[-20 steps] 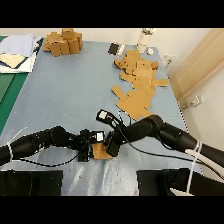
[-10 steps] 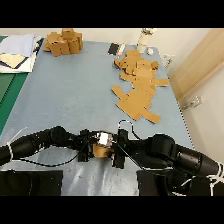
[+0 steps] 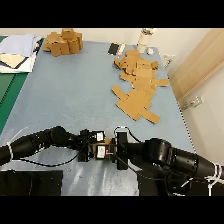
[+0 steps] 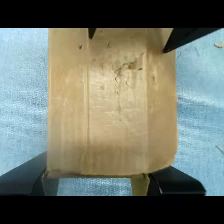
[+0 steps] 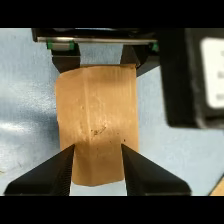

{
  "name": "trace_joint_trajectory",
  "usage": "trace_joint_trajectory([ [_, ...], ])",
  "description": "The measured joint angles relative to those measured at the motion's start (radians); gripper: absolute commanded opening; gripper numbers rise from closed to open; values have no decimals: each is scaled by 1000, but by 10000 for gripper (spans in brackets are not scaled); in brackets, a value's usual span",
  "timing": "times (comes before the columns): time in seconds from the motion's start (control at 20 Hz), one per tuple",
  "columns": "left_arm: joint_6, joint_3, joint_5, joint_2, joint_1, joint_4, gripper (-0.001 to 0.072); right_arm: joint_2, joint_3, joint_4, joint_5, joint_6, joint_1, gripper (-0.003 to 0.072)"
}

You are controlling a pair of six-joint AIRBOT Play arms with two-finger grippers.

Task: Fold the box.

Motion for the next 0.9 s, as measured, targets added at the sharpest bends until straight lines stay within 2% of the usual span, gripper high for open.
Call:
trace_joint_trajectory([
  [0.3,0,0,0,0,0,0,522,4,-41,-307,12,267,182,462],
  [0.45,0,0,0,0,0,0,522,4,-64,-399,13,373,245,462],
  [0.75,0,0,0,0,0,0,522,-19,-83,-563,13,483,277,460],
  [0.85,0,0,0,0,0,0,522,-31,-84,-592,14,505,280,398],
  [0.9,-2,0,0,0,0,0,523,-35,-84,-601,13,514,283,398],
])
